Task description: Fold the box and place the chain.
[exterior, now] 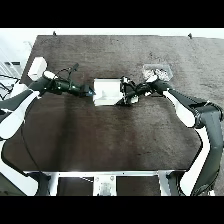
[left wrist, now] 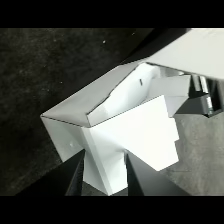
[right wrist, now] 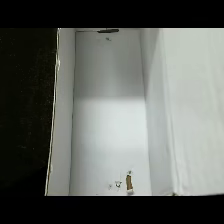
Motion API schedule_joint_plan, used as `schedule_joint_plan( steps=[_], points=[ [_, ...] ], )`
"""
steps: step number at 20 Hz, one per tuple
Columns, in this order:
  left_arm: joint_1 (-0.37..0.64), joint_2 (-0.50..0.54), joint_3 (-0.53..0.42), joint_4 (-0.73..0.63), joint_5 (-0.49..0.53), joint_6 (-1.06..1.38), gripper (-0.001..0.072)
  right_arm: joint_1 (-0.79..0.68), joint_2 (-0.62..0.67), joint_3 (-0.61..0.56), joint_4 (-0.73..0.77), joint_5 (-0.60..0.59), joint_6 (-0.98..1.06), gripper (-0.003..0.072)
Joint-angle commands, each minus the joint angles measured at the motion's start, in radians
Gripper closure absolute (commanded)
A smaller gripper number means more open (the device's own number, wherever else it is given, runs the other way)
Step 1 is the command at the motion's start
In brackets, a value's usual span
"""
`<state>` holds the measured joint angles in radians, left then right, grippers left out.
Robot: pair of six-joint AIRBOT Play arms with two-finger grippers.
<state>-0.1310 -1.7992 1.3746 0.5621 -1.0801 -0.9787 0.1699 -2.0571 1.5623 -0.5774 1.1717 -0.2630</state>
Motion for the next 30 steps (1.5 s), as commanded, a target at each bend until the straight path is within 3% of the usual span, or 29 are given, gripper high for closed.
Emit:
schedule_joint_plan(
  steps=[1,4,6,8,12,30],
  points=[
    [-0.032,0.001,0.039,0.143,0.019,-0.152,0.0391,0.0,0.001,0.0,0.0,0.0,0.0,0.0259],
    [-0.051,0.001,0.068,0.155,0.026,-0.193,0.0391,0.0,0.001,0.0,0.0,0.0,0.0,0.026],
    [-0.075,0.001,0.103,0.233,0.028,-0.275,0.039,0.0,0.001,0.0,0.0,0.0,0.0,0.0259],
    [-0.101,0.001,0.125,0.322,0.029,-0.374,0.0332,0.0,0.001,0.0,0.0,0.0,0.0,0.0259],
    [-0.13,0.001,0.158,0.36,0.023,-0.445,0.0332,0.0,0.001,0.0,0.0,0.0,0.0,0.0259],
    [-0.259,0.0,0.186,0.67,0.073,-0.761,0.0345,0.0,0.001,0.0,0.0,0.0,0.0,0.0259]
  ],
)
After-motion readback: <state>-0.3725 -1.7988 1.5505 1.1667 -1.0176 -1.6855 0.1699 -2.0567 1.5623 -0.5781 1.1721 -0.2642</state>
